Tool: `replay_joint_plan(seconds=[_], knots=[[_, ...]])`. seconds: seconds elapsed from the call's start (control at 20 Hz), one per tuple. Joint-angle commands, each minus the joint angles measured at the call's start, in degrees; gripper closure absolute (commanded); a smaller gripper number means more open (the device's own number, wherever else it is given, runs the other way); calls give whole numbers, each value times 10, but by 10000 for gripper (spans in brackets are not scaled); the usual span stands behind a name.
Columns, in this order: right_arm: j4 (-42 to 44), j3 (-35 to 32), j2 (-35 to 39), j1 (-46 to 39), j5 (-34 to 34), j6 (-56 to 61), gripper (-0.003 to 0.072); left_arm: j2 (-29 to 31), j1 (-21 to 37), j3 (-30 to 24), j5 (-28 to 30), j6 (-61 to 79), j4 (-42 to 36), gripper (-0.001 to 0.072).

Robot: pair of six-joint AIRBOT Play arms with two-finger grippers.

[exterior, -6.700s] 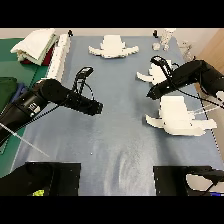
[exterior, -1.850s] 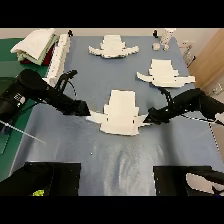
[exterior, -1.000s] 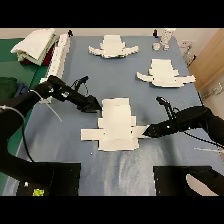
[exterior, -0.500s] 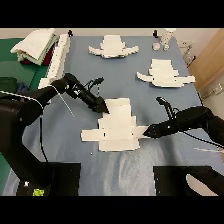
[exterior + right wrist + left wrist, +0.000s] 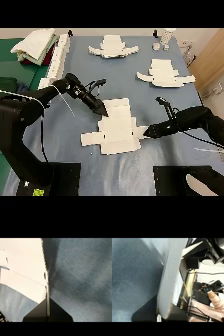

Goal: Fold the box.

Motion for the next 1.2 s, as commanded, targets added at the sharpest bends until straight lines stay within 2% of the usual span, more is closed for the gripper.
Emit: replay_joint_plan(seconds=[0.0,0.1,0.15,0.2,0.25,0.4,0.55,0.6,0.65,0.7,0.8,0.9,1.0,1.15], knots=[[0,0,0,0,0,0,685,0,-2,0,-7,21,0,664],[-1,0,0,0,2,0,669,0,-5,0,-7,35,0,665],[-4,0,0,0,6,0,590,0,-5,0,-6,37,0,664],[-12,0,0,0,13,0,460,0,-5,0,-6,42,0,663],[-30,2,0,0,23,0,420,0,-5,0,-7,40,0,662],[-133,20,0,0,68,26,421,0,-5,6,-4,51,-3,695],[-296,47,0,0,111,143,418,28,-11,10,3,129,-1,697],[-331,56,0,0,112,172,371,44,-14,10,14,145,3,698],[-352,67,1,0,113,195,227,58,-17,10,22,162,9,698],[-362,79,1,0,112,220,145,74,-22,10,30,174,19,699],[-370,103,1,0,115,275,145,113,-38,1,70,189,37,701],[-372,118,1,0,124,306,145,163,-60,-32,132,225,43,701],[-371,120,1,0,131,320,145,228,-86,-94,221,261,44,701],[-371,119,0,0,133,341,145,320,-130,-201,316,326,38,700]])
